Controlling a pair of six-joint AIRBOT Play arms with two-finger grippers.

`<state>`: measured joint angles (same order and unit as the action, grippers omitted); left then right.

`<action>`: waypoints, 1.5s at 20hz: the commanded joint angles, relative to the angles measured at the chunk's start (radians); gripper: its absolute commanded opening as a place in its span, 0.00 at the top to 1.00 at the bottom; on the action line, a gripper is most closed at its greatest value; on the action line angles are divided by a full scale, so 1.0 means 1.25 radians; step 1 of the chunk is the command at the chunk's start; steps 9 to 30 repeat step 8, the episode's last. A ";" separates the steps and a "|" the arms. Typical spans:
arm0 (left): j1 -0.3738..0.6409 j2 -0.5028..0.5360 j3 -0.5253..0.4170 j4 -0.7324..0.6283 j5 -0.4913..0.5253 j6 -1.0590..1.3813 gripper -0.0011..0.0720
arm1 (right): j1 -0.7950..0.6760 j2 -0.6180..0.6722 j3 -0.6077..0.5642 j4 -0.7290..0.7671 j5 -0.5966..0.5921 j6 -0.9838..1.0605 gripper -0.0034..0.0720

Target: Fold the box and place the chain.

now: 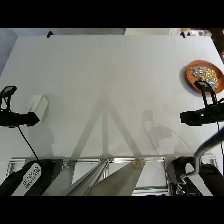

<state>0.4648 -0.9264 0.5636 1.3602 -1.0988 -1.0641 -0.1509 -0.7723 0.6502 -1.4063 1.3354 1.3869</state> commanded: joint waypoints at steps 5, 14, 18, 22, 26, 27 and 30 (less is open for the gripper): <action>-0.070 0.138 0.000 0.062 -0.009 -0.029 0.03 | -0.001 0.001 0.000 0.000 0.000 0.000 0.93; -0.080 0.198 0.000 0.061 -0.008 -0.032 0.03 | -0.001 0.001 0.000 0.000 0.000 0.000 0.93; -0.080 0.198 0.000 0.061 -0.008 -0.032 0.03 | -0.001 0.001 0.000 0.000 0.000 0.000 0.93; -0.080 0.198 0.000 0.061 -0.008 -0.032 0.03 | -0.001 0.001 0.000 0.000 0.000 0.000 0.93; -0.080 0.198 0.000 0.061 -0.008 -0.032 0.03 | -0.001 0.001 0.000 0.000 0.000 0.000 0.93; -0.080 0.198 0.000 0.061 -0.008 -0.032 0.03 | -0.001 0.001 0.000 0.000 0.000 0.000 0.93; -0.080 0.198 0.000 0.061 -0.008 -0.032 0.03 | -0.001 0.001 0.000 0.000 0.000 0.000 0.93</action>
